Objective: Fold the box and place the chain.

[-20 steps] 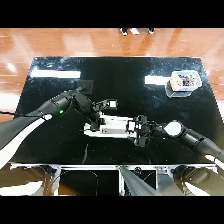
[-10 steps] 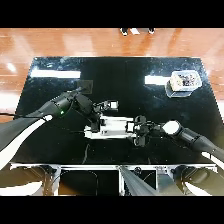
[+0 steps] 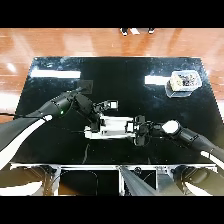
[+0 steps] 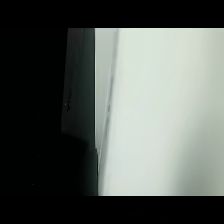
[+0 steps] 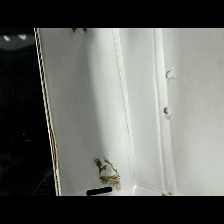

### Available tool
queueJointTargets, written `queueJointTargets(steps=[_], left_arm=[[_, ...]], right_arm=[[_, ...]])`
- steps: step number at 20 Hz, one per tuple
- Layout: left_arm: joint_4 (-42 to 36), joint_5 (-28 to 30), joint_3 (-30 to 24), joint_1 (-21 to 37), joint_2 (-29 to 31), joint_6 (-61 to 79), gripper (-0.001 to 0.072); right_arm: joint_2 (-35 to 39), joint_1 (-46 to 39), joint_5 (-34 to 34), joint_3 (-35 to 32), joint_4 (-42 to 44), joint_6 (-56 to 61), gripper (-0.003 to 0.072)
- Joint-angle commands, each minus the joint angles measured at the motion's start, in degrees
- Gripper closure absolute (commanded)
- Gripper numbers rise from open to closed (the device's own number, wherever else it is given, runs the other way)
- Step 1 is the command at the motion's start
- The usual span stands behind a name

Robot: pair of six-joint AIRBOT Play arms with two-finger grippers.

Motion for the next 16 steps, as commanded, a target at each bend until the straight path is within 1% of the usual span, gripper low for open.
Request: queueJointTargets(steps=[1, 5, 13, 16], left_arm=[[-0.11, -0.37, 0.04, -0.04, -0.02, 0.00, 0.0690], [-0.79, -2.62, 0.04, -0.07, -0.02, 0.00, 0.0690], [-0.81, -4.35, 0.04, -0.07, -0.02, -0.63, 0.0690], [-0.76, -4.63, 0.04, -0.07, -0.02, -0.63, 0.0690]], right_arm=[[0.04, 0.04, 0.33, 0.07, 0.48, 4.98, 0.0015], [0.11, 0.04, -0.94, 0.07, 0.48, 9.75, 0.0015], [0.11, 0.04, -1.36, 0.07, 0.59, 9.84, 0.0016], [0.11, 0.04, -0.04, 0.07, -2.16, 9.79, 0.0016]])
